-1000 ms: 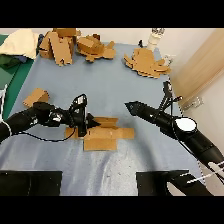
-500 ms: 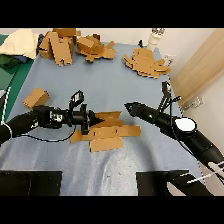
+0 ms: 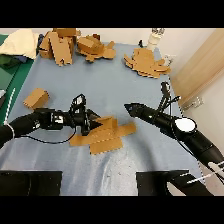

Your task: Fold the box.

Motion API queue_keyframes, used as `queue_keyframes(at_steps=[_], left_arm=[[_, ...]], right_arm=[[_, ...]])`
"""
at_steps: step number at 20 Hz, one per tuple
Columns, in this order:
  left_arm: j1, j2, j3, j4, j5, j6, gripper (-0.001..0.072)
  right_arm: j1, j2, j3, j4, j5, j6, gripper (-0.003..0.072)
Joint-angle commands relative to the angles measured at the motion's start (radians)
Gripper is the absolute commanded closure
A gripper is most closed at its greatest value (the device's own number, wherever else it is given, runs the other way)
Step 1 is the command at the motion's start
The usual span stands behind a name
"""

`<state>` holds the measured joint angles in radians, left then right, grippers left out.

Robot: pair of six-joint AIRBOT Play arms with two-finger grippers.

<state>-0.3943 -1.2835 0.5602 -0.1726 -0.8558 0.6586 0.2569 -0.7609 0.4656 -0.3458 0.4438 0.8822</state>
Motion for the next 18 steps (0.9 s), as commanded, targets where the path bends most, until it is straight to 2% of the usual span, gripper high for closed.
queue_keyframes(at_steps=[1, 4, 5, 6, 7, 13, 18], left_arm=[[-0.006, -0.017, -0.001, 0.039, 0.006, -0.004, 0.0353], [-0.006, -0.017, 0.000, 0.038, -0.020, -0.005, 0.0355], [-0.005, -0.018, 0.000, 0.038, -0.018, -0.005, 0.0458], [-0.005, -0.018, 0.000, 0.039, -0.016, -0.005, 0.0652], [-0.005, -0.017, 0.000, 0.038, -0.017, -0.005, 0.0697], [-0.005, -0.017, 0.000, 0.039, -0.021, -0.056, 0.0698], [-0.005, 0.023, 0.000, 0.090, -0.131, -0.047, 0.0698]], right_arm=[[0.001, 0.000, 0.001, -0.011, 0.001, 0.000, 0.0418], [0.001, 0.000, 0.001, -0.015, 0.002, 0.000, 0.0418], [0.001, 0.000, 0.001, -0.015, 0.002, 0.000, 0.0418], [0.001, 0.000, 0.001, -0.015, 0.002, 0.000, 0.0418], [0.001, 0.000, 0.001, -0.015, 0.002, 0.000, 0.0418], [0.001, 0.000, 0.001, -0.016, 0.001, 0.000, 0.0418], [0.001, 0.000, 0.001, -0.018, 0.000, 0.000, 0.0418]])
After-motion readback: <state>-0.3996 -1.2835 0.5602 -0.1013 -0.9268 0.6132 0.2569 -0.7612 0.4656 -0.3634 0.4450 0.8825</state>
